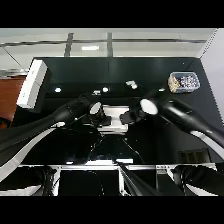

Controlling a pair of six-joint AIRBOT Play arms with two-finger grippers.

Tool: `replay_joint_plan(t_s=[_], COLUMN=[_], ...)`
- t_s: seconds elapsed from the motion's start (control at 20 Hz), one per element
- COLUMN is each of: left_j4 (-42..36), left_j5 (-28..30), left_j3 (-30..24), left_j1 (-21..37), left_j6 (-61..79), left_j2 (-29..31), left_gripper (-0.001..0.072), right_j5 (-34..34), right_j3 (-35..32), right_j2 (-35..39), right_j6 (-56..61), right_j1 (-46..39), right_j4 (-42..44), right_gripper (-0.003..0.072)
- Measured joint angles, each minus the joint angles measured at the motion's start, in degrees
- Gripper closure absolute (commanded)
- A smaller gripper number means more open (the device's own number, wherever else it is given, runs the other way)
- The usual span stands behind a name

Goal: Fold the box and place the chain.

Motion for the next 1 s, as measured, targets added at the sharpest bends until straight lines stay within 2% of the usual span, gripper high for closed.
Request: replay_joint_plan(t_s=[0.15, 0.25, 0.35, 0.45, 0.55, 0.65, 0.75, 1.0], left_j4=[0.0, 0.0, 0.0, 0.0, 0.0, 0.0, -0.1, -0.1], left_j5=[0.0, 0.1, 0.1, 0.1, 0.1, 0.1, 0.0, 0.0], left_j3=[0.0, 0.0, 0.0, 0.0, 0.0, 0.0, 0.0, 0.0], left_j1=[0.0, 0.0, 0.0, 0.0, 0.0, 0.0, 0.0, 0.0], left_j6=[0.0, 0.0, 0.0, 0.0, 0.0, -0.1, -0.1, -0.1], left_j2=[0.0, 0.0, 0.0, 0.0, 0.0, 0.0, 0.0, 0.0], left_gripper=[0.0683, 0.0683, 0.0683, 0.0683, 0.0683, 0.0684, 0.0683, 0.0683], right_j5=[4.0, 2.0, -6.1, -15.5, -22.1, -24.0, -20.6, -5.8], right_j3=[0.2, -0.3, -2.1, -3.8, -3.3, 1.3, 9.9, 34.3], right_j2=[6.6, 8.7, 9.5, 8.1, 3.9, -2.6, -11.0, -31.7], right_j6=[-2.6, -3.7, -3.3, 0.0, 3.2, 5.1, 6.1, 5.6], right_j1=[-3.5, -8.8, -16.1, -24.0, -31.0, -36.5, -41.0, -48.7], right_j4=[-12.9, -20.7, -25.0, -26.6, -24.9, -22.5, -20.2, -13.1], right_gripper=[0.0413, 0.0408, -0.0023, -0.0022, -0.0021, -0.0021, -0.0021, -0.0020])
